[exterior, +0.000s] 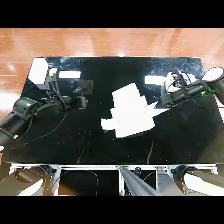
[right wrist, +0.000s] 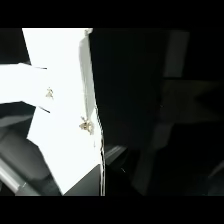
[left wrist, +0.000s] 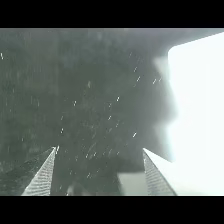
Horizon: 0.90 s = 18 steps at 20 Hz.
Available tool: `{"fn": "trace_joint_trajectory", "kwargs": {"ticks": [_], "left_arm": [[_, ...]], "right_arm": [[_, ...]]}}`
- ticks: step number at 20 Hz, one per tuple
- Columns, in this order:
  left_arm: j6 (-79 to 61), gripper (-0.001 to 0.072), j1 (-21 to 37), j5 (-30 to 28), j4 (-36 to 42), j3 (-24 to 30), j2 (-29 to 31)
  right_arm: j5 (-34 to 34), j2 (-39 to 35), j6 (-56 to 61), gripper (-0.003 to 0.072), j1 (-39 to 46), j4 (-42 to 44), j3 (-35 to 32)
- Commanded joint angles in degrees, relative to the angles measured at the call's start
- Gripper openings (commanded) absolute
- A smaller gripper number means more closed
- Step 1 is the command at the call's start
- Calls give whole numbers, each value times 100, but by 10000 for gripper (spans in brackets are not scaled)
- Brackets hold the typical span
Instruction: Fold the box and place the chain.
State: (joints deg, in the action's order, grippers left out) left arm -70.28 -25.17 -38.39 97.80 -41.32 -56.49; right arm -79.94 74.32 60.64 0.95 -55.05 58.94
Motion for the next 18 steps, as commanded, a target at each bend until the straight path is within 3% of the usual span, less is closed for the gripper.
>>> {"fn": "trace_joint_trajectory", "kwargs": {"ticks": [1,4,7,10,14,16,18], "left_arm": [[-39,609,-15,-553,-173,2,-433],[-297,609,74,-796,70,0,-782],[-1722,609,142,-824,1432,0,-1075],[-2870,610,542,-1204,2402,-4,-1152],[-5875,611,1436,-2765,4474,-7,-1600],[-6861,611,1486,-3244,5053,-17,-2009],[-7252,611,1318,-3353,5189,-131,-2485]], "right_arm": [[1335,-1185,581,32,-911,-160,-846],[2052,-2245,1075,32,-1467,-254,-1987],[2232,-2647,1316,33,-1891,-651,-2677],[2203,-2645,1482,32,-2035,-935,-2876],[2210,-2645,1552,32,-2035,-909,-2876],[2214,-2645,1572,33,-2035,-905,-2876],[2218,-2645,1665,32,-2035,-894,-2876]]}}
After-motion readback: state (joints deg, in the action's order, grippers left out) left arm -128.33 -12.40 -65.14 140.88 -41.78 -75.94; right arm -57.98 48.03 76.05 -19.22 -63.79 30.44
